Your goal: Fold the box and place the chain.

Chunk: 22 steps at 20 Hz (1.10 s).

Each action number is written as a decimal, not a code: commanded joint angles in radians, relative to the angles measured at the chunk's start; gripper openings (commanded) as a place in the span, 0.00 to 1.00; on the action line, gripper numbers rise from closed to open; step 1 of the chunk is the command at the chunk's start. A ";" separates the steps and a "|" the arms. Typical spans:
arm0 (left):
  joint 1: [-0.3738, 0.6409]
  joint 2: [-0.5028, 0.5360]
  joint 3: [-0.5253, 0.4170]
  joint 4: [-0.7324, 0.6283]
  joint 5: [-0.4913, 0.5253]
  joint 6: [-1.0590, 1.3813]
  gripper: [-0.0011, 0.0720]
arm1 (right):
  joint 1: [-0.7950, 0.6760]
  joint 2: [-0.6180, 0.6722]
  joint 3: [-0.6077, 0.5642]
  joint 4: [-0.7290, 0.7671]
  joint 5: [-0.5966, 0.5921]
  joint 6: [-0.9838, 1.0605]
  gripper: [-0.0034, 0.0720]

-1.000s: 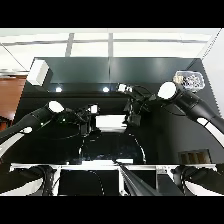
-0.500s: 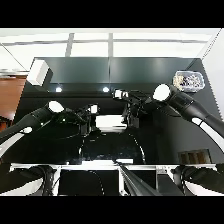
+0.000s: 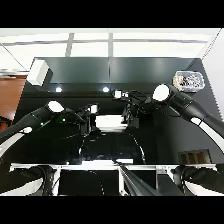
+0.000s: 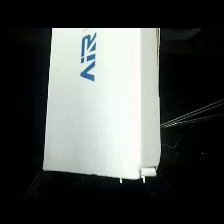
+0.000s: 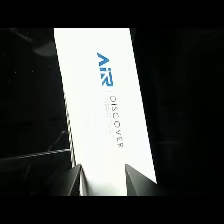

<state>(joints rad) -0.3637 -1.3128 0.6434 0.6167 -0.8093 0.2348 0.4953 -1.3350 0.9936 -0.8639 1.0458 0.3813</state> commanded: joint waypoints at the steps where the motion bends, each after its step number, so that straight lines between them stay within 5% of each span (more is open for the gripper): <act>1: 0.000 -0.001 0.001 0.000 0.001 0.000 0.59 | 0.001 0.000 0.000 0.000 -0.002 0.029 0.44; 11: 0.000 -0.001 0.001 0.000 0.001 0.000 0.59 | 0.001 0.003 0.001 0.007 0.005 0.060 0.44; 12: 0.000 -0.001 0.001 0.000 0.001 0.000 0.59 | 0.001 0.003 0.001 0.007 0.005 0.060 0.35; 19: 0.000 -0.001 0.001 0.000 0.001 0.000 0.59 | 0.001 0.003 0.000 0.006 0.009 0.063 0.34; 21: 0.000 -0.001 0.001 0.000 0.001 0.000 0.59 | 0.001 0.003 0.000 0.006 0.015 0.066 0.34; 22: 0.000 -0.001 0.001 0.000 0.001 0.000 0.59 | 0.001 0.003 0.000 0.006 0.016 0.077 0.45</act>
